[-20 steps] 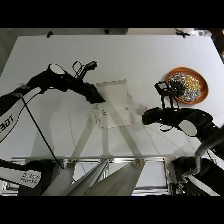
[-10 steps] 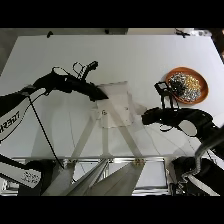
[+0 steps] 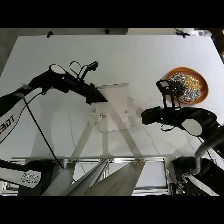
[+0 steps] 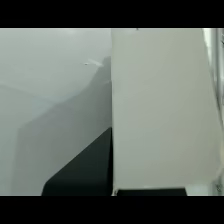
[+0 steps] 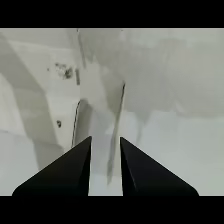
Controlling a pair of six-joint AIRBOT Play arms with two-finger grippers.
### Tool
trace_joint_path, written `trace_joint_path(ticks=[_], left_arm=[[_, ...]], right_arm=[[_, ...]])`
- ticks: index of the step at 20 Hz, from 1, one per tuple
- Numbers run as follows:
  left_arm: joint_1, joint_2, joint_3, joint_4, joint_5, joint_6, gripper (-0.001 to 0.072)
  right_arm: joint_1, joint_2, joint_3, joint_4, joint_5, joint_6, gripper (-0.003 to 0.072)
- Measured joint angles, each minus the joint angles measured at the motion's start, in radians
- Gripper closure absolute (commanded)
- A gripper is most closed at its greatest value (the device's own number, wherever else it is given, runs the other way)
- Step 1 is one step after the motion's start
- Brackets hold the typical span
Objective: Fold the box and place the chain.
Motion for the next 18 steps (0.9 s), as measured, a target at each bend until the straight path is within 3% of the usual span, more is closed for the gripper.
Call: trace_joint_path(ticks=[1,4,10,13,18], left_arm=[[-0.001,0.026,-0.002,0.008,-0.026,-0.006,0.0713],[-0.005,0.121,-0.036,0.058,-0.073,-0.014,0.0714],[-0.005,0.32,-0.282,0.012,0.008,0.112,0.071],[-0.013,0.322,-0.363,-0.03,0.057,0.194,0.0709],[-0.061,0.269,-0.404,-0.127,0.18,0.412,0.0707]], right_arm=[[0.0,0.019,0.017,-0.001,0.033,0.0,0.0371],[0.0,0.108,0.059,-0.021,0.15,0.0,0.0366],[0.0,0.367,0.085,-0.073,0.396,0.0,0.0367],[0.0,0.448,0.087,-0.084,0.441,0.002,0.0367],[0.0,0.48,0.089,-0.089,0.455,0.006,0.0367]])
